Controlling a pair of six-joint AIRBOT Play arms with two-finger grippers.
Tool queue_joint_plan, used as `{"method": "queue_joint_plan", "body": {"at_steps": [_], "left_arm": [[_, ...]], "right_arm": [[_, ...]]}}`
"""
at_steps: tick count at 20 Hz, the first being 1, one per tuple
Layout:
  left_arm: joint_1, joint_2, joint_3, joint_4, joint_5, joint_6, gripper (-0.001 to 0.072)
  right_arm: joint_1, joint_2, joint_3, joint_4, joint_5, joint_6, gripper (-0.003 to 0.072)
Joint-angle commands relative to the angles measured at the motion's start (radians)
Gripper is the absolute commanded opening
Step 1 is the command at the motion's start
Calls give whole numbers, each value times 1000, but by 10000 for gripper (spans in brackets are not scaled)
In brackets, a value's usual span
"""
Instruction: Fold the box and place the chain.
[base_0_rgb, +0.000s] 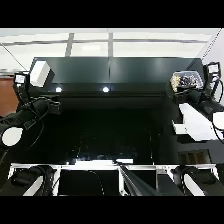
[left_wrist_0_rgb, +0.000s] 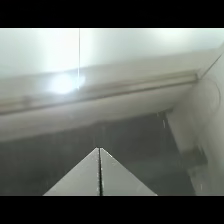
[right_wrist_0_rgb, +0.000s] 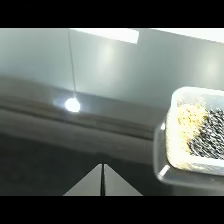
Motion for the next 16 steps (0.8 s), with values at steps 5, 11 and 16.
{"method": "queue_joint_plan", "body": {"at_steps": [5, 11, 16], "left_arm": [[0, -48, 0, -79, 272, -7, 24], [0, -190, 16, -103, 83, 1, 713], [0, -207, 21, -39, -118, -1, 713]], "right_arm": [[-61, -187, 0, 127, -332, -2, 177], [-376, -412, 209, 117, 108, 49, 695], [-811, -541, 491, -256, 565, 322, 695]]}}
